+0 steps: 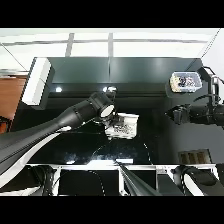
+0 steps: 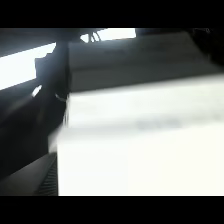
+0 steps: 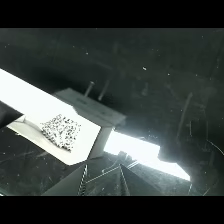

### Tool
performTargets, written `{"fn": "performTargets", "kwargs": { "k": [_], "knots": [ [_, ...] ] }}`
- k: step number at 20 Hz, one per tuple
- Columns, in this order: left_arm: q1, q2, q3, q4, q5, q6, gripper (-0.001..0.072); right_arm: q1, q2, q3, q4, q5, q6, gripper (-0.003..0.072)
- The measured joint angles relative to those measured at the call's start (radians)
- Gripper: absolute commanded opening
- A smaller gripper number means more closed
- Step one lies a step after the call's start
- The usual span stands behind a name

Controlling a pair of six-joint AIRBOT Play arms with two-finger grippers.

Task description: Fold the box and place the chain.

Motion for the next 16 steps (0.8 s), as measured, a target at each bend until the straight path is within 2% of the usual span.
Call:
{"fn": "performTargets", "kwargs": {
  "k": [4,6,8,10,12,14,15,16],
  "knots": [
    [0.043,0.161,-0.054,0.101,-0.142,0.236,0.0538,-0.001,0.001,0.0,-0.002,-0.002,0.0,0.0251],
    [0.135,0.244,-0.121,0.123,-0.164,0.314,0.0538,-0.001,0.001,0.0,-0.003,-0.003,0.0,0.0251],
    [0.282,0.311,-0.206,0.079,-0.126,0.362,0.0538,-0.001,0.001,0.0,-0.003,-0.009,0.0,0.0251],
    [0.461,0.348,-0.313,-0.113,-0.006,0.439,0.0538,-0.001,0.001,0.0,-0.003,-0.024,0.0,0.0251],
    [0.631,0.362,-0.429,-0.416,0.127,0.605,0.0538,-0.001,0.001,0.0,-0.003,-0.041,0.002,0.0251],
    [0.751,0.361,-0.527,-0.726,0.189,0.895,0.0558,-0.001,0.001,0.0,-0.004,-0.059,0.008,0.0251],
    [0.787,0.356,-0.565,-0.852,0.187,1.077,0.0705,-0.001,0.001,0.0,-0.004,-0.066,0.008,0.0251],
    [0.804,0.348,-0.593,-0.932,0.165,1.253,0.0716,-0.001,0.001,0.0,-0.004,-0.072,0.008,0.0251]
  ]
}}
